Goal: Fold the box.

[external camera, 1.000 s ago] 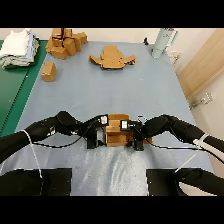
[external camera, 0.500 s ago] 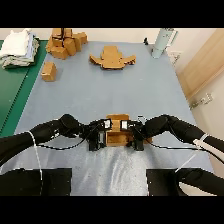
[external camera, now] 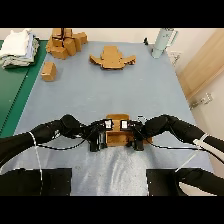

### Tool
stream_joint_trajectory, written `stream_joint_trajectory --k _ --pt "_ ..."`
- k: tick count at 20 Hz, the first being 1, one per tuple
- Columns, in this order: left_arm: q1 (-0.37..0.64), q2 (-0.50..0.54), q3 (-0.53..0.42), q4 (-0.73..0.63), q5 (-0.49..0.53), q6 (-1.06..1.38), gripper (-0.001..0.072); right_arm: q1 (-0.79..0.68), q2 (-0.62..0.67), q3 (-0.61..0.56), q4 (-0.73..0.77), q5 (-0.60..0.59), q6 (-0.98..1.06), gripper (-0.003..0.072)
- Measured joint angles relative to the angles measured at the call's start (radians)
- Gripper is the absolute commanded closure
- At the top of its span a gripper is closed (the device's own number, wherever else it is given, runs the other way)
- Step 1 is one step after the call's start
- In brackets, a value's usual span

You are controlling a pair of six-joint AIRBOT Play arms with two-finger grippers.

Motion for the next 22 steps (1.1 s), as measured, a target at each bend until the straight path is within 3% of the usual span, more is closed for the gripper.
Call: stream_joint_trajectory --k 11,13,22 --pt "-0.044 -0.031 0.007 -0.003 0.044 -0.037 0.0011 0.0 0.0 0.0 0.0 0.0 -0.001 0.0185" --pt "-0.045 -0.034 0.007 -0.002 0.05 -0.041 0.0185 0.0 0.0 0.0 0.0 0.0 -0.002 0.0185" --pt "-0.045 -0.036 0.007 0.002 0.05 -0.046 0.0185 0.0 0.0 0.0 0.0 -0.001 -0.002 0.0184"
